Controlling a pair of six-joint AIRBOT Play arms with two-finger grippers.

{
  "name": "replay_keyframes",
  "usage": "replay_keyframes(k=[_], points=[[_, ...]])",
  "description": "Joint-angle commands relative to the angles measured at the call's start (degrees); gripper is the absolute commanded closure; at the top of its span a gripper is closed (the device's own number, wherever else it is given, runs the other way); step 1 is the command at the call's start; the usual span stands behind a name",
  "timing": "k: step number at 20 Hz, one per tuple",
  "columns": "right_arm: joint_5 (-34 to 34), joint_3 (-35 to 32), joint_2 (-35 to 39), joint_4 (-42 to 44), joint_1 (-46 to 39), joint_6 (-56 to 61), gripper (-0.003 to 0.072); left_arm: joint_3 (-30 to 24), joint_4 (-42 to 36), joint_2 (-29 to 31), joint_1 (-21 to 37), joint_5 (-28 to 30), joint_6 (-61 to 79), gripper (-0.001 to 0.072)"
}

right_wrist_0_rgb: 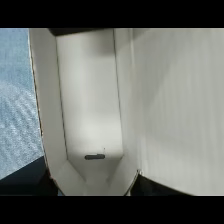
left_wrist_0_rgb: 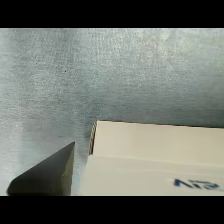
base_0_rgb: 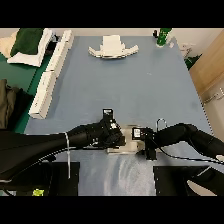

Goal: Fold the box.

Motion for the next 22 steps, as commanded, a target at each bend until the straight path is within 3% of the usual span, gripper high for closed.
replay_keyframes(k=[1,9,14,22], points=[[0.0,0.02,0.0,0.0,0.0,0.0,0.0172,0.9,0.68,0.02,0.02,0.02,-0.02,0.0325],[0.0,0.02,0.0,0.0,0.0,0.0,0.0172,0.94,1.88,0.0,0.02,-0.11,-0.02,0.0325],[0.0,0.02,0.0,0.0,0.0,0.0,0.0172,3.19,3.58,0.52,0.02,-4.35,0.2,0.0325],[0.0,0.02,0.0,0.0,0.0,0.0,0.0172,2.56,2.08,-2.89,-2.93,-4.22,-0.02,0.0331]])
